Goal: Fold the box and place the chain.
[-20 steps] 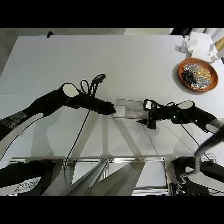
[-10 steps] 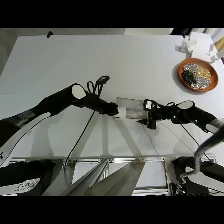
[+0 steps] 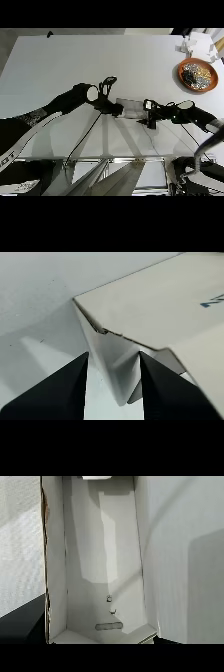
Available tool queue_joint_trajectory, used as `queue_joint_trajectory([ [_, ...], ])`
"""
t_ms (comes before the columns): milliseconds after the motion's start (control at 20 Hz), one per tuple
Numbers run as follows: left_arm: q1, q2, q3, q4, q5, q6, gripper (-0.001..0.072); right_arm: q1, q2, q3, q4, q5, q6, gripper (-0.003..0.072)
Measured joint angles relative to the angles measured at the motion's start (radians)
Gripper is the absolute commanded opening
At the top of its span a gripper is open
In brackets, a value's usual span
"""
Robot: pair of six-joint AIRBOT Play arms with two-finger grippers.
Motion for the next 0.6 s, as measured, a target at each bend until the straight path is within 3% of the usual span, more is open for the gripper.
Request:
queue_joint_trajectory([
  [350,-0.040,-0.098,0.206,0.151,-0.172,-0.219,0.0352,0.000,0.000,0.000,0.000,0.000,0.001,0.0413],
  [600,-0.059,-0.185,0.326,0.185,-0.291,-0.354,0.0347,0.000,0.000,0.000,0.000,0.000,0.002,0.0413],
])
